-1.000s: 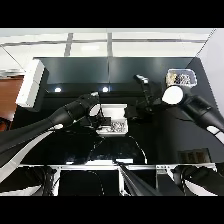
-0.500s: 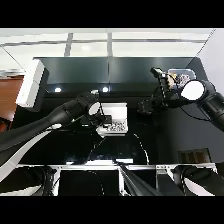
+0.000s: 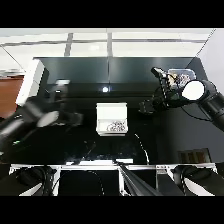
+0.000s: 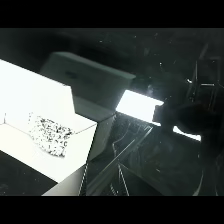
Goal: Fold the box and place the chain.
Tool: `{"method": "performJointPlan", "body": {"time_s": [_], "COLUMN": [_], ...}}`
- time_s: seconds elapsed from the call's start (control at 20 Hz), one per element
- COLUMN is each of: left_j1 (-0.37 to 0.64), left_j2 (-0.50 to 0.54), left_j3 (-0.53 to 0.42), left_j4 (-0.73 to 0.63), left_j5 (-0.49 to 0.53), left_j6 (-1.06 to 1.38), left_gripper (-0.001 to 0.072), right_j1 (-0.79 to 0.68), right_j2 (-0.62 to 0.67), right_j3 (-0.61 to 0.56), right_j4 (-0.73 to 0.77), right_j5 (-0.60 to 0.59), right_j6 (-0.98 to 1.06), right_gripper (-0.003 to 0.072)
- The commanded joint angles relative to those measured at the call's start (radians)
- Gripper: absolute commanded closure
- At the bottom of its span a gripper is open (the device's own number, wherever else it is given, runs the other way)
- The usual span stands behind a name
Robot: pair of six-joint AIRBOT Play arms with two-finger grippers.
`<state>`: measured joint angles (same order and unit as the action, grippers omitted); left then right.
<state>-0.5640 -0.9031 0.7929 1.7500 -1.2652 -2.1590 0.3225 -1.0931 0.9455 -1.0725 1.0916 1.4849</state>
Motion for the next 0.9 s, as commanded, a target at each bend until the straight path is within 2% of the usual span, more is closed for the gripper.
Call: {"method": "performJointPlan", "body": {"time_s": [0.0, 0.1, 0.15, 0.2, 0.25, 0.4, 0.5, 0.6, 0.85], "left_j1": [0.331, 0.499, 0.538, 0.548, 0.539, 0.474, 0.425, 0.393, 0.371], "left_j2": [0.229, 0.231, 0.220, 0.209, 0.198, 0.183, 0.182, 0.164, -0.095], "left_j3": [-0.267, -0.372, -0.405, -0.429, -0.445, -0.449, -0.449, -0.442, -0.361], "left_j4": [-0.388, -0.853, -1.019, -1.123, -1.187, -1.253, -1.245, -1.230, -1.231], "left_j5": [0.173, 0.236, 0.227, 0.222, 0.228, 0.259, 0.326, 0.394, 0.365], "left_j6": [0.355, 0.867, 1.169, 1.468, 1.705, 2.031, 2.221, 2.291, 2.498], "left_gripper": [0.0151, 0.0151, 0.0150, 0.0119, -0.0004, -0.0004, -0.0004, -0.0003, -0.0003], "right_j1": [0.000, 0.000, 0.000, 0.000, 0.000, 0.000, 0.000, 0.000, 0.000], "right_j2": [0.001, 0.001, 0.001, 0.000, 0.001, 0.000, 0.000, 0.000, 0.000], "right_j3": [0.000, -0.001, -0.001, -0.001, -0.001, -0.001, -0.001, -0.001, -0.001], "right_j4": [-0.002, -0.002, -0.002, -0.002, -0.002, -0.001, -0.002, -0.002, -0.002], "right_j5": [-0.025, -0.047, -0.054, -0.057, -0.057, -0.056, -0.057, -0.061, -0.068], "right_j6": [0.000, 0.008, 0.014, 0.020, 0.027, 0.031, 0.030, 0.030, 0.041], "right_gripper": [0.0442, 0.0442, 0.0443, 0.0442, 0.0442, 0.0442, 0.0442, 0.0442, 0.0443]}}
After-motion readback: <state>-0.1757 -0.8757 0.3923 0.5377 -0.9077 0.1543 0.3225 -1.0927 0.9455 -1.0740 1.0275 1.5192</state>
